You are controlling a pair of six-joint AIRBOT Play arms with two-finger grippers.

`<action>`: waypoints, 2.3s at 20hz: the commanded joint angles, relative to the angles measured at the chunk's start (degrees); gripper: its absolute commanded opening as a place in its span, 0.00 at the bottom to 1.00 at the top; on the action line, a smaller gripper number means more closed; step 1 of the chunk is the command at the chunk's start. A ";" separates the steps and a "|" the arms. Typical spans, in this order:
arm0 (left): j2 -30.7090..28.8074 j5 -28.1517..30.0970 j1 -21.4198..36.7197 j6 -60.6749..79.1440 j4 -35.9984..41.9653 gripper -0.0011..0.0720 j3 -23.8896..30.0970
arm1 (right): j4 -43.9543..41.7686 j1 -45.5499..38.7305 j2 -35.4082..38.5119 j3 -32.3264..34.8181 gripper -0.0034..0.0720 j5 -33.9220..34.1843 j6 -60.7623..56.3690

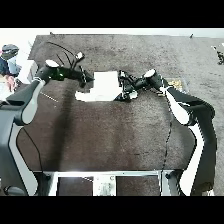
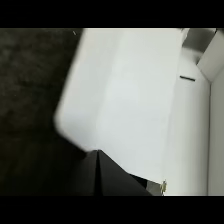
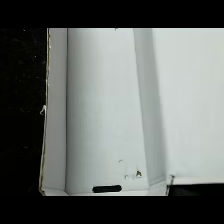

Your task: Fold the box and place the chain.

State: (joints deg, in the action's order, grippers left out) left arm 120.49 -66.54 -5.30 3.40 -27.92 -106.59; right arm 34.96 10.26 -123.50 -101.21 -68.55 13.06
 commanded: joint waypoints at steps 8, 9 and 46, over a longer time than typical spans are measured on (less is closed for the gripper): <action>-7.04 -14.56 1.86 -0.52 -18.97 0.06 1.70 | -0.04 0.02 -0.02 0.02 0.44 -0.02 -0.04; -7.02 -12.85 1.22 -0.61 -20.46 0.50 2.73 | -0.04 0.02 -0.02 0.02 0.44 -0.02 -0.04; -6.78 -2.91 -5.35 0.59 -19.30 0.41 10.54 | -0.04 0.02 -0.02 0.02 0.44 -0.02 -0.04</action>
State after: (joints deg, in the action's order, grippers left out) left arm 113.69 -69.67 -9.93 2.98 -47.22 -96.05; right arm 34.94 10.26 -123.50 -101.21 -68.55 13.02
